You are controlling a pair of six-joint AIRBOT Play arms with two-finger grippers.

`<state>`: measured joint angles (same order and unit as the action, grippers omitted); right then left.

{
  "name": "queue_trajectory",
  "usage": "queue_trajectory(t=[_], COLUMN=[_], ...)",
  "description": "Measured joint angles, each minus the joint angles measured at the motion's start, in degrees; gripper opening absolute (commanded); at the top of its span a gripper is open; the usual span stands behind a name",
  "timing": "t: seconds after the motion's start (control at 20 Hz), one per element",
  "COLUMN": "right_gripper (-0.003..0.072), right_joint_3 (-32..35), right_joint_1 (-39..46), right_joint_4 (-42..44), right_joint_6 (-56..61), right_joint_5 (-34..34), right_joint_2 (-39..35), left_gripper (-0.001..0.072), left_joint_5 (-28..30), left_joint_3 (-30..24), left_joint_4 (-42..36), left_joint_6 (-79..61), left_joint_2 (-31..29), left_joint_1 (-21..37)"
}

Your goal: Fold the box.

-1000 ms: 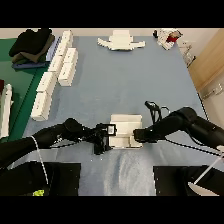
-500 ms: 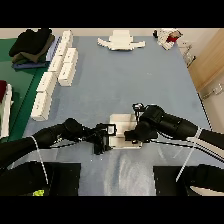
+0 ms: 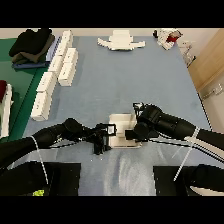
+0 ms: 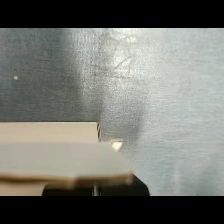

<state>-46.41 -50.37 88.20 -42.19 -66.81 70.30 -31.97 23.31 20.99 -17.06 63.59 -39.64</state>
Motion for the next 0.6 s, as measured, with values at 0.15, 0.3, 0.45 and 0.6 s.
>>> queue_trajectory(t=[0.15, 0.3, 0.45, 0.6], right_gripper=[0.0484, 0.0484, 0.0483, 0.048], right_joint_3=[0.0, -0.4, -1.6, -3.4], right_joint_1=[-0.2, 0.0, 0.0, 0.4], right_joint_4=[0.9, 0.4, -0.9, -2.0], right_joint_6=[-0.2, 0.0, -0.1, -1.2], right_joint_5=[1.5, -0.4, -3.5, -5.7], right_joint_2=[-0.2, -1.5, -4.0, -7.8], left_gripper=[0.0526, 0.0526, 0.0526, 0.0526], left_joint_5=[0.1, 0.1, 0.1, 0.0], left_joint_3=[0.0, 0.0, 0.0, 0.0], left_joint_4=[0.0, 0.0, 0.0, 0.0], left_joint_6=[-0.2, -0.2, -0.1, -0.1], left_joint_2=[0.0, 0.0, 0.0, 0.0], left_joint_1=[0.0, 0.0, 0.0, 0.0])
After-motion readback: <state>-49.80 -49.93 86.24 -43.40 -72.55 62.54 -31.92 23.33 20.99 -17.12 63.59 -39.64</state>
